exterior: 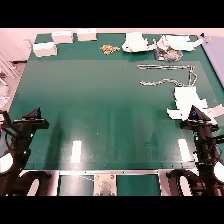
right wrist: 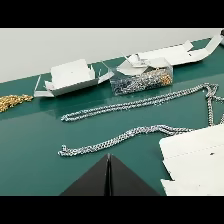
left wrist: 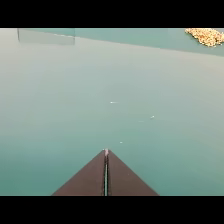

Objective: Fold the box and place the chain.

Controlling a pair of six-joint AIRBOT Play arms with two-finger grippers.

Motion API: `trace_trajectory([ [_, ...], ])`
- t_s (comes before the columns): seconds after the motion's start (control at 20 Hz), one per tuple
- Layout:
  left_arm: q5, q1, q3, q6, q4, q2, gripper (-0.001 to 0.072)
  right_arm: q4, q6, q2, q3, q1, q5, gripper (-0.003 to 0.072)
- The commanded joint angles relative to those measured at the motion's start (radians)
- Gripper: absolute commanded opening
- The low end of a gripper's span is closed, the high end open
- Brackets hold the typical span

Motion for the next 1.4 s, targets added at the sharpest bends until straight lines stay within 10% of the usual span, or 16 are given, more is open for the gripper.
trace_trajectory([
  [0.0,0.001,0.001,0.000,0.000,0.000,0.001,0.0022,-0.059,-0.040,0.001,0.000,0.001,0.056,0.0005],
  [0.15,0.000,0.001,0.000,0.000,0.000,0.001,0.0022,-0.166,-0.043,0.000,0.026,0.001,0.151,0.0022],
  [0.25,0.000,0.001,0.000,0.000,0.000,0.001,0.0021,-0.174,-0.006,-0.042,0.092,-0.008,0.140,0.0267],
  [0.5,0.000,0.001,0.000,0.000,0.000,0.001,0.0021,-0.233,0.020,-0.467,0.348,-0.152,0.253,0.0303],
  [0.95,0.001,0.001,0.000,0.000,0.000,0.001,0.0022,-0.845,0.438,-1.061,0.979,-0.756,1.165,0.0332],
  [1.35,0.001,0.001,0.000,0.000,0.000,0.001,0.0022,-1.030,0.589,-1.400,1.425,-1.007,1.368,0.0374],
])
